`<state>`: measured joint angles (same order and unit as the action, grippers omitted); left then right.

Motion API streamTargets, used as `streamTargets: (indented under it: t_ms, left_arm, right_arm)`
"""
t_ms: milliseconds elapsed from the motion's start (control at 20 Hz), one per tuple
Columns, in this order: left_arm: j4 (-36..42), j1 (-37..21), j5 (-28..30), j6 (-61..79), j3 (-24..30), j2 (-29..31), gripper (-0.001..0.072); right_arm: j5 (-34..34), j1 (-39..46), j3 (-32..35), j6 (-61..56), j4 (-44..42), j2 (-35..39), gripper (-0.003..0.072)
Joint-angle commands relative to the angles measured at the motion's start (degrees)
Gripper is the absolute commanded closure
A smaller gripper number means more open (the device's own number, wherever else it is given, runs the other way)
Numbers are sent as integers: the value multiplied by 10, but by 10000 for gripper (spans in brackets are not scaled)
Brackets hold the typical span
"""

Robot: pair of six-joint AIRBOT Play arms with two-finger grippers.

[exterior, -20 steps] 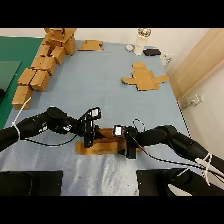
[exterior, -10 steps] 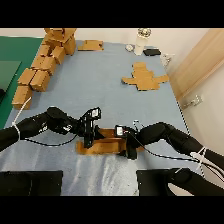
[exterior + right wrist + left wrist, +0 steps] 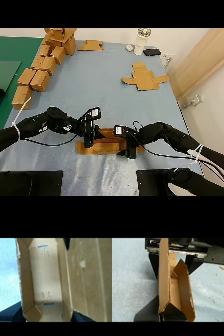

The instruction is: Fold the box.

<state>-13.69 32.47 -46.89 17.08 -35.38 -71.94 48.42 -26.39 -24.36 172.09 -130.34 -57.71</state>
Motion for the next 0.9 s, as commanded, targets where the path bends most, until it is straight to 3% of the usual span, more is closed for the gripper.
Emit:
streamTargets:
  t_ms: [0,650,700,750,850]
  left_arm:
    - [0,0,-2,0,0,0,696]
    - [0,0,-2,0,0,0,696]
    - [0,0,-2,0,0,0,696]
    - [0,0,-2,0,0,0,696]
    - [0,0,-2,0,0,0,696]
  right_arm:
    - [-14,0,0,0,2,-1,-25]
    - [-9,0,0,0,4,-14,-11]
    - [-9,0,0,0,4,-14,-6]
    - [-8,0,0,0,4,-14,48]
    - [-8,0,0,0,4,-14,49]
